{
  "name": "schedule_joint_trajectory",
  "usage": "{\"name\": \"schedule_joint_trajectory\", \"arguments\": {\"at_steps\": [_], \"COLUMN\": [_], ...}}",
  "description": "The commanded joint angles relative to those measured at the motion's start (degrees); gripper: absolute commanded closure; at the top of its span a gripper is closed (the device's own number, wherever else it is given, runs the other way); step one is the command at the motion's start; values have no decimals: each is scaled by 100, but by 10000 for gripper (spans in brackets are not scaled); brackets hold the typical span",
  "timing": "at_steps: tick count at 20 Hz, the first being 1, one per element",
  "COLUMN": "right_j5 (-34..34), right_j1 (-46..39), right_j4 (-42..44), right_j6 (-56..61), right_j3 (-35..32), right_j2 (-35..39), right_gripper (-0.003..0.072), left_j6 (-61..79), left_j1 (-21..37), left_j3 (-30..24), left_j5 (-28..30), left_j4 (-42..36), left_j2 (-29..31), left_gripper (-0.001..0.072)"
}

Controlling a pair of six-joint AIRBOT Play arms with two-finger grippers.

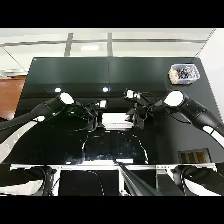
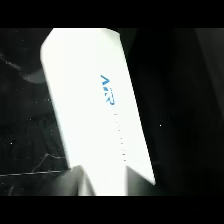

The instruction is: Fold the box and place the chain.

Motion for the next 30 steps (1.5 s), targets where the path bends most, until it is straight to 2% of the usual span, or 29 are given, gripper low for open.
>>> {"name": "schedule_joint_trajectory", "arguments": {"at_steps": [1,8,9,14,15,16,26,30], "right_j5": [-7,79,76,52,52,52,59,59], "right_j1": [11,11,11,11,11,11,11,11], "right_j4": [-48,-48,-48,-50,-50,-50,-81,-415], "right_j6": [9,22,22,22,22,22,22,28], "right_j3": [2,-2,-9,-13,-13,-13,-140,-142], "right_j2": [-2,-81,-92,-94,-94,-94,-133,-133], "right_gripper": [459,458,423,418,328,305,314,314], "left_j6": [11,9,9,9,9,9,9,9], "left_j1": [-4,-4,-4,-4,-4,-4,-4,-4], "left_j3": [4,4,4,4,4,4,4,4], "left_j5": [-4,-7,-7,-7,-7,-7,-9,-9], "left_j4": [9,11,11,9,9,9,11,9], "left_j2": [-2,-2,-2,-2,-2,-2,-2,-2], "left_gripper": [339,339,339,339,339,339,339,339]}}
